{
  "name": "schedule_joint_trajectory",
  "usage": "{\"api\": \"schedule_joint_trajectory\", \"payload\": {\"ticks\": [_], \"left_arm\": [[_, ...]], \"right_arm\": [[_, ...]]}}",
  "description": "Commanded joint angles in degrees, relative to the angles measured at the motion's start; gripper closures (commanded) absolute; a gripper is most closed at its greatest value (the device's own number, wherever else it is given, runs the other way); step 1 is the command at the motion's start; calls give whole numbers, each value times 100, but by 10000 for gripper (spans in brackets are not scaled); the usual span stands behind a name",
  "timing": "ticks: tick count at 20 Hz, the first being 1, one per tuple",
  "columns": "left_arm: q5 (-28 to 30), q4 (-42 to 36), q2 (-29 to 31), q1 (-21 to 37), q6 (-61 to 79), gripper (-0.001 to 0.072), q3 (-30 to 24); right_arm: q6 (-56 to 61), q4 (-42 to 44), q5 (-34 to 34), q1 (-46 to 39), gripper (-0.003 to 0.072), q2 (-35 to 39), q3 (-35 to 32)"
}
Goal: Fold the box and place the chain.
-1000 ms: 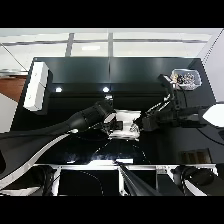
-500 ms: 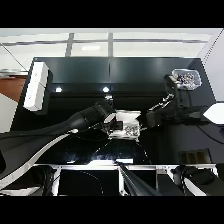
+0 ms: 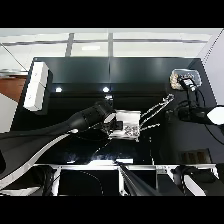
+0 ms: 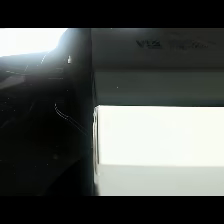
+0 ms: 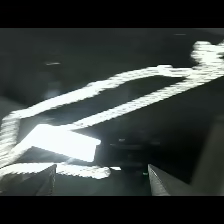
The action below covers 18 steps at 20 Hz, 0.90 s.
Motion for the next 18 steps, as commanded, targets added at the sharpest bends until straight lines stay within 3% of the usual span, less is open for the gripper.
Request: {"api": "schedule_joint_trajectory", "payload": {"ticks": [1,4,7,10,15,18], "left_arm": [[0,0,-4,0,2,677,0],[0,0,-4,0,2,677,0],[0,0,-4,0,2,677,0],[2,0,-4,0,2,676,0],[4,0,-4,0,2,677,0],[2,0,-4,0,2,677,0]], "right_arm": [[793,-555,-1023,-83,-33,-531,-144],[2201,-883,-1585,-81,-26,-1163,-50],[3357,-1519,-1672,-42,-24,-1740,267],[4247,-2048,-1644,153,-23,-2188,632],[5611,-3220,-1386,586,78,-2839,1224],[5914,-3309,-1222,658,85,-3115,1443]]}}
